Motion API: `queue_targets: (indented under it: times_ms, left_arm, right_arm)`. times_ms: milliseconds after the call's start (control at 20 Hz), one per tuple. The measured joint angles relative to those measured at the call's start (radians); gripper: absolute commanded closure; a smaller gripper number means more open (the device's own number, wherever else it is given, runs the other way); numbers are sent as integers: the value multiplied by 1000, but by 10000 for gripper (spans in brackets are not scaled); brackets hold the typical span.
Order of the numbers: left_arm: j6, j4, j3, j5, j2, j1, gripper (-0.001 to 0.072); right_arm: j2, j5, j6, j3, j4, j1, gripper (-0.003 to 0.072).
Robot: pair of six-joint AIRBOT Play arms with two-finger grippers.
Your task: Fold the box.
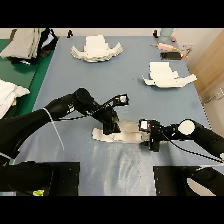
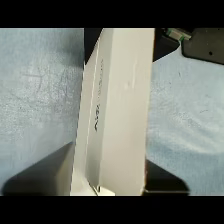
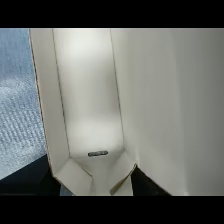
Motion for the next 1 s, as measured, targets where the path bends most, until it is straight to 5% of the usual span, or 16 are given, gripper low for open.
queue_targets:
  times_ms: [400, 450, 500, 550, 850, 1000]
  left_arm:
    - [-332, 231, 0, -85, 136, 42, 34]
    - [-383, 262, 0, -116, 155, 52, 202]
    - [-430, 288, 0, -145, 172, 61, 504]
    - [-477, 313, 0, -179, 184, 67, 692]
    - [-698, 263, -6, -347, 214, 32, 693]
    - [-758, 135, -12, -297, 214, -36, 693]
  right_arm:
    - [0, 3, 0, 0, 0, 0, 174]
    - [0, 3, 0, 0, 0, 0, 174]
    - [0, 3, 0, 0, 0, 0, 174]
    - [0, 3, 0, 0, 0, 0, 174]
    - [0, 3, 0, 0, 0, 0, 174]
    - [0, 3, 0, 0, 0, 0, 174]
